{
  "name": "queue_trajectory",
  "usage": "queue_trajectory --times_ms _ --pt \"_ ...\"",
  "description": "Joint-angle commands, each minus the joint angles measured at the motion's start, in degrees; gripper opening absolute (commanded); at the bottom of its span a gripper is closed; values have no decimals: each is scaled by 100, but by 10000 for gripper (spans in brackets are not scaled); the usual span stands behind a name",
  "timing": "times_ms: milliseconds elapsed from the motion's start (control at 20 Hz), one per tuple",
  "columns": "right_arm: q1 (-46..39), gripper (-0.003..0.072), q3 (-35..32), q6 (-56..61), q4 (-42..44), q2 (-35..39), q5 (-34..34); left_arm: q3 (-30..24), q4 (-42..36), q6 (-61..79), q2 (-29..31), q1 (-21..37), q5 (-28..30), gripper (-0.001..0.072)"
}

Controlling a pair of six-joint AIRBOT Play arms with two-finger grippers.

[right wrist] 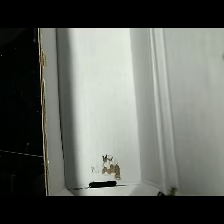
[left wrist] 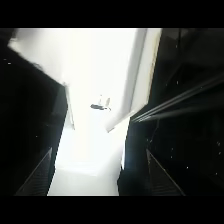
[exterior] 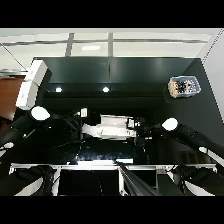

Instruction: Fold the box and place the chain.

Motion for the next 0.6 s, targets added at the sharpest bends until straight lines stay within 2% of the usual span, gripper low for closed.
queue_trajectory --times_ms 0,250,350,500,550 --pt "2 524 2 2 -2 -2 0 -15 153 713 -240 -299 431 680" --pt "2 524 2 2 -2 -2 0 -15 76 855 -474 -625 785 680" --pt "2 524 2 2 -2 -2 0 -15 -302 861 -485 -645 927 678" --pt "2 524 2 2 -2 -2 0 -15 -339 861 -485 -643 1071 676" --pt "2 524 2 2 -2 -2 0 -13 -341 861 -485 -645 1054 643"
